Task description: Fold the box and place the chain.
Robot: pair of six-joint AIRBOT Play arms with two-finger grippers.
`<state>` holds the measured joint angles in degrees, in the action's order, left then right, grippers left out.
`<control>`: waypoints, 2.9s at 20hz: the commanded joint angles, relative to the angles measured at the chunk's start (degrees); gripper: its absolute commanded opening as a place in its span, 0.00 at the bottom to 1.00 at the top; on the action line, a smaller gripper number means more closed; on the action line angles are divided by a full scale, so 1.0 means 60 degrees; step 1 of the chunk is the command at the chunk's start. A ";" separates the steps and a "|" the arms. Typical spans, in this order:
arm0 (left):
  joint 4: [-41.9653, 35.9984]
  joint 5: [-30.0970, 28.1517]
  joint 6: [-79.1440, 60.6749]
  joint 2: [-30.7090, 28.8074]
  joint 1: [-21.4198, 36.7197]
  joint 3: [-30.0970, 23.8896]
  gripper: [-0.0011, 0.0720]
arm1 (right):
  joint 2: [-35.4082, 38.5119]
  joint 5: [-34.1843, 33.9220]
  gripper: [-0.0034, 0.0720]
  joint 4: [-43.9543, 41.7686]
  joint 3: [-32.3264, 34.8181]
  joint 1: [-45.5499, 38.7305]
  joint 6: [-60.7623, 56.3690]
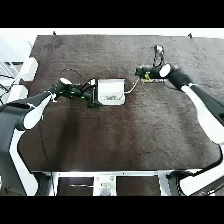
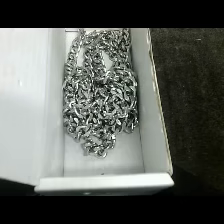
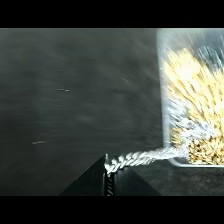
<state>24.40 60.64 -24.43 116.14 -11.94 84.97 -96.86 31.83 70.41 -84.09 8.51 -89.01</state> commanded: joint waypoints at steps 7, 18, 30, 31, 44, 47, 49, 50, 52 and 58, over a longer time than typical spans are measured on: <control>0.0000 0.0004 0.0000 0.0000 -0.0004 0.0000 0.50 | 0.3705 0.3115 0.05 0.0750 0.0011 0.1089 0.0707; 0.0000 0.0007 0.0000 0.0000 -0.0004 0.0000 0.50 | 0.4029 0.2572 0.05 0.0769 0.0051 0.3297 0.0663; 0.0000 0.0004 0.0000 0.0000 -0.0004 0.0000 0.50 | 0.4029 0.0984 0.05 0.0816 -0.0561 0.3574 0.0707; 0.0000 0.0004 0.0000 0.0000 -0.0004 0.0000 0.50 | 0.4025 0.0980 0.05 0.0856 -0.0495 0.3570 0.0703; 0.0000 0.0004 0.0000 0.0000 -0.0004 0.0000 0.50 | 0.1461 -0.2065 0.05 0.0863 0.3082 0.3373 0.0703; 0.0000 0.0004 0.0000 0.0000 -0.0004 0.0000 0.50 | 0.1206 -0.2160 0.26 0.0871 0.3078 0.3366 0.0703; 0.0000 0.0007 0.0000 0.0000 -0.0004 0.0000 0.50 | 0.1636 -0.2127 0.52 0.1031 0.3056 0.3260 0.0776; 0.0000 0.0007 0.0000 0.0000 -0.0004 0.0000 0.50 | 0.2022 -0.1971 0.55 0.1147 0.3056 0.3217 0.1191; 0.0000 0.0007 0.0000 0.0000 -0.0004 0.0000 0.50 | 0.2907 -0.1264 0.57 0.1169 0.3060 0.2900 0.2062; 0.0000 0.0004 0.0000 0.0000 -0.0004 0.0000 0.50 | 0.3861 -0.0543 0.53 -0.1566 0.2656 0.0503 0.6255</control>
<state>24.40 60.69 -24.40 116.14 -11.94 84.97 -75.24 25.54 72.73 -66.76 17.43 -67.66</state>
